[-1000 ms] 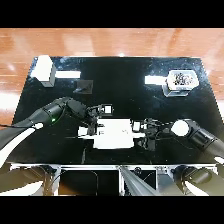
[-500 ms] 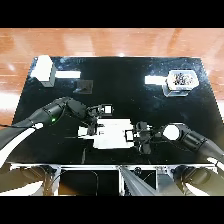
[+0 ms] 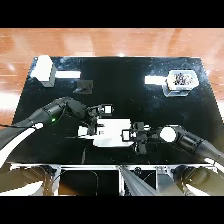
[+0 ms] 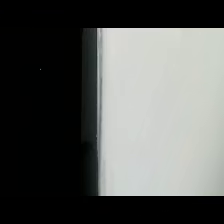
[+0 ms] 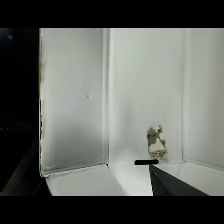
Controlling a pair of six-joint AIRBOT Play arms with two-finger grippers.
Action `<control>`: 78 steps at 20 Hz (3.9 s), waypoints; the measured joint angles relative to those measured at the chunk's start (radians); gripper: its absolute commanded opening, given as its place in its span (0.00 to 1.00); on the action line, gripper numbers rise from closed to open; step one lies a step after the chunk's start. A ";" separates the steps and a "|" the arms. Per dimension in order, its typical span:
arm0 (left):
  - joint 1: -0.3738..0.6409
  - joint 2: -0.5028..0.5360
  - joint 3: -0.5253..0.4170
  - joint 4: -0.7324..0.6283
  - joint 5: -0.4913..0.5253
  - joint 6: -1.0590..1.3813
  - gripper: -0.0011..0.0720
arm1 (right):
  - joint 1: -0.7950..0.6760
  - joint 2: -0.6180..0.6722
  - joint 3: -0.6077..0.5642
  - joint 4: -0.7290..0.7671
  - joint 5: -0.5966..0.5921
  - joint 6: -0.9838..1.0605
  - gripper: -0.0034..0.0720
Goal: Fold the box and place the chain.
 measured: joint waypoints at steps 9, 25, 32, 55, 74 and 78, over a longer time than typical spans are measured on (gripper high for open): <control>0.000 0.000 0.000 0.000 0.003 0.000 0.04 | 0.001 0.038 0.002 0.007 -0.012 0.222 0.99; 0.000 0.000 0.000 0.000 0.001 -0.001 0.04 | 0.002 0.079 0.003 0.006 -0.178 0.340 0.99; 0.000 0.000 0.000 0.000 0.003 0.000 0.04 | 0.002 0.111 0.003 0.005 -0.190 0.342 0.99; 0.000 0.000 0.000 0.000 0.014 0.000 0.04 | -0.089 -0.012 0.008 0.288 -0.077 -0.050 0.99; 0.000 0.000 0.000 0.000 0.017 -0.007 0.04 | -0.115 -0.145 0.017 0.389 -0.028 -0.324 0.99; 0.000 0.000 0.000 0.000 0.016 -0.006 0.04 | -0.114 -0.148 0.017 0.393 -0.034 -0.328 0.99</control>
